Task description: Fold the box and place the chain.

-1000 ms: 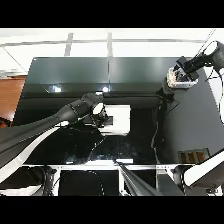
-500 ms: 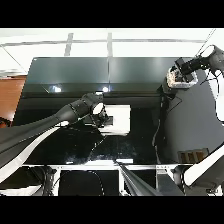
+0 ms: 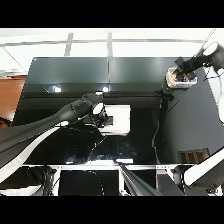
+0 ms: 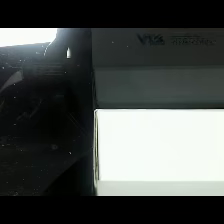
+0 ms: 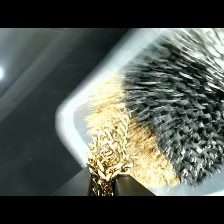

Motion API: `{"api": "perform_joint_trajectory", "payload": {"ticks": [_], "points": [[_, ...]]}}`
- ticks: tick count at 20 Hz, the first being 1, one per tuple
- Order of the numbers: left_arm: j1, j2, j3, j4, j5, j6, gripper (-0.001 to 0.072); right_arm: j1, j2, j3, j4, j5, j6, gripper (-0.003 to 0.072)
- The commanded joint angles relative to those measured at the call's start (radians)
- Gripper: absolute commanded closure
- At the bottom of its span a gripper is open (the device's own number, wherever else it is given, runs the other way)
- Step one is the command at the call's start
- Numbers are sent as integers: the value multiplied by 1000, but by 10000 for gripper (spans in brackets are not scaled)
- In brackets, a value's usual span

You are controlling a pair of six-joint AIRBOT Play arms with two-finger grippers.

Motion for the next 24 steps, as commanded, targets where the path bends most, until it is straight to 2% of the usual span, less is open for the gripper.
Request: {"api": "perform_joint_trajectory", "payload": {"ticks": [1, 7, 11, 13, 18, 24], "points": [[0, 0, 0, 0, 0, 0, 683, -4, 144, 2, -5, 9, -185, 670], [0, 0, 0, 0, -6, 0, 683, -5, 461, 2, 64, -19, -359, 670], [0, 0, 0, 0, -7, 0, 683, -6, 661, 26, 74, -29, -378, 671], [0, 0, 0, 0, -14, 0, 683, -6, 736, 26, 134, -43, -409, 670], [0, 0, 0, 0, -14, 0, 683, -6, 856, 26, 275, -42, -427, 671], [0, 0, 0, 0, -14, 0, 683, 13, 918, 26, 475, 151, -470, 670]]}}
